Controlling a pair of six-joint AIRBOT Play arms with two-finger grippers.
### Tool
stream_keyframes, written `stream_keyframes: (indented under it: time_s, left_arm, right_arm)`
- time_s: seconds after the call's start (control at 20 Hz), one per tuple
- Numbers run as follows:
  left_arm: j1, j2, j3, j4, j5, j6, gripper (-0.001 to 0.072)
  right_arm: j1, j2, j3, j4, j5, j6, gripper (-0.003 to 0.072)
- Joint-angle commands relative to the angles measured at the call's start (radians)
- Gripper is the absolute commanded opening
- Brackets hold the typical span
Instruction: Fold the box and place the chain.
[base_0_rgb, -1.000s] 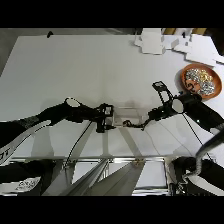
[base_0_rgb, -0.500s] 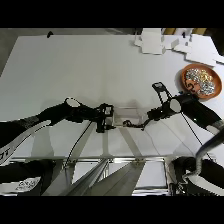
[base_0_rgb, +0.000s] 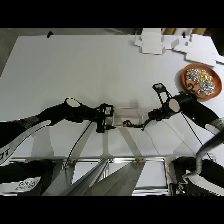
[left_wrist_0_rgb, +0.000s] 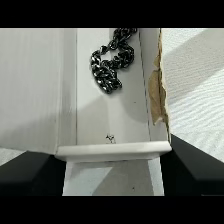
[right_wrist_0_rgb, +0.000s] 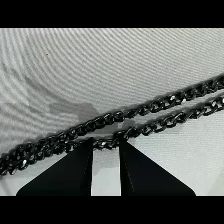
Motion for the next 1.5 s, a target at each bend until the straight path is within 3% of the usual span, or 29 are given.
stream_keyframes:
  time_s: [0.0, 0.1, 0.4, 0.55, 0.8, 1.3, 1.45]
  left_arm:
    - [0.0, 0.0, 0.0, 0.001, 0.0, 0.0, 0.049]
    - [0.0, 0.0, 0.0, 0.0, 0.0, 0.0, 0.049]
    - [0.0, 0.0, 0.0, 0.0, 0.0, 0.0, 0.049]
    - [0.0, 0.0, 0.0, 0.0, 0.0, 0.0, 0.049]
    - [0.0, 0.0, 0.0, 0.0, 0.0, 0.0, 0.049]
    - [0.0, 0.0, 0.0, 0.0, 0.0, 0.0, 0.049]
    - [0.0, 0.0, 0.0, 0.0, 0.0, 0.0, 0.049]
  right_arm:
    - [0.0, 0.01, -0.001, -0.002, 0.05, -0.011, 0.0163]
    - [0.0, 0.044, -0.001, -0.004, 0.05, -0.011, 0.0201]
    - [-0.001, 0.071, -0.001, -0.021, 0.056, 0.001, 0.021]
    - [-0.002, 0.071, -0.001, -0.038, 0.061, 0.001, 0.03]
    - [-0.007, 0.07, -0.001, -0.126, 0.055, 0.132, 0.028]
    - [-0.045, 0.062, -0.001, -0.071, -0.025, 0.14, 0.0262]
    - [-0.045, 0.01, -0.001, -0.071, 0.008, 0.151, 0.0262]
